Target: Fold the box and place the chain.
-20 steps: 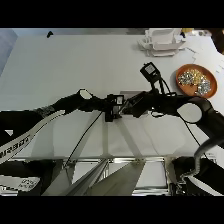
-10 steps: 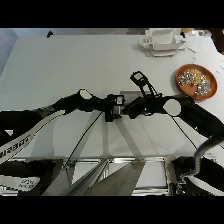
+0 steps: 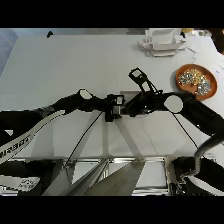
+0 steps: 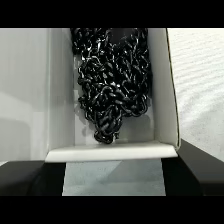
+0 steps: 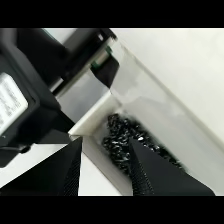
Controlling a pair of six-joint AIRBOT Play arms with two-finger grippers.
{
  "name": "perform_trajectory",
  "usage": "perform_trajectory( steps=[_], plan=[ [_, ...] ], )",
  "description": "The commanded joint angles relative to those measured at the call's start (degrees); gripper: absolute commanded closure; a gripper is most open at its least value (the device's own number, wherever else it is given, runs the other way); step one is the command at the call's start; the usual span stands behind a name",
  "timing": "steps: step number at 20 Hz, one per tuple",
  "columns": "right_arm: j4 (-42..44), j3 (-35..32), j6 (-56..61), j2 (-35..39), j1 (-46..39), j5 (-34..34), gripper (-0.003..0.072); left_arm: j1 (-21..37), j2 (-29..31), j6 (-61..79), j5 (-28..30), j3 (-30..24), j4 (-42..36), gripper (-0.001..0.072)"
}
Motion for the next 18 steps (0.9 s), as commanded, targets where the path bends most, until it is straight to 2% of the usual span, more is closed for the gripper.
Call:
perform_trajectory(
  steps=[1,3,4,7,12,18],
  plan=[
    [-0.3,6.0,-1.9,0.0,-4.8,4.3,0.0452,0.0,0.0,0.0,0.0,0.0,0.0,0.0627],
    [-0.3,9.1,-2.0,-0.3,-9.9,1.2,0.0647,0.0,0.0,0.0,0.0,0.0,0.0,0.0627],
    [-0.3,10.4,-2.0,-0.9,-12.2,0.0,0.0666,0.0,0.0,0.0,0.0,0.0,0.0,0.0627],
    [-0.3,11.3,-4.5,-3.9,-15.3,0.6,0.0666,0.0,0.0,0.0,0.0,0.0,0.0,0.0627],
    [0.2,11.3,-15.1,-12.0,-13.9,12.9,0.0668,0.0,0.0,0.0,0.0,0.0,0.0,0.0627],
    [5.9,11.2,-32.0,-11.5,-8.9,21.1,0.0667,0.0,0.0,0.0,0.0,0.0,0.0,0.0627]
  ],
)
